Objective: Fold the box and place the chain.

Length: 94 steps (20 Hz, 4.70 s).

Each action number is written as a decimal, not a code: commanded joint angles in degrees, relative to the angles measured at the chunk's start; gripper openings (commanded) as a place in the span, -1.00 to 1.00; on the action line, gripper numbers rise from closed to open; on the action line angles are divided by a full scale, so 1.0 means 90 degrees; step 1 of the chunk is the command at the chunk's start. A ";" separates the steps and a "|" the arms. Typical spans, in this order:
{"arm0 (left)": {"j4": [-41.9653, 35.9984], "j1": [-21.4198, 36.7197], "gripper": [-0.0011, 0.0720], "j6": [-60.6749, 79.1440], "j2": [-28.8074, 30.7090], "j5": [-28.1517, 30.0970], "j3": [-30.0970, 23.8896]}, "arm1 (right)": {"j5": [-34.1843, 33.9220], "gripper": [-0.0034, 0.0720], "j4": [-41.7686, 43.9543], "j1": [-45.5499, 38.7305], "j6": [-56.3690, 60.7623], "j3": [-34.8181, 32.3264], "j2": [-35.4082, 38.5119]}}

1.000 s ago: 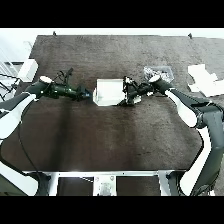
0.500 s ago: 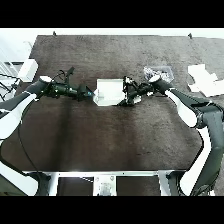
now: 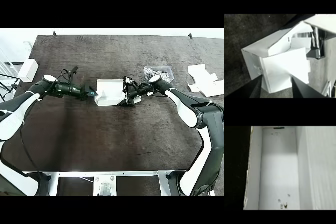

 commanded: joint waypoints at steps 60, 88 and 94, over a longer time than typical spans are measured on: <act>0.5195 -0.1800 0.19 -0.5982 0.0095 0.0546 0.1348 | 0.0002 0.65 0.0000 0.0007 0.0000 0.0000 -0.0002; 0.7388 -0.2548 0.18 -0.7070 -0.1819 -0.2375 0.4573 | 0.0002 0.65 0.0000 0.0007 0.0002 0.0000 -0.0002; 0.7327 -0.2548 -0.01 -0.7191 -0.1897 -0.2378 0.4575 | 0.0002 0.65 0.0000 0.0007 0.0000 0.0000 -0.0002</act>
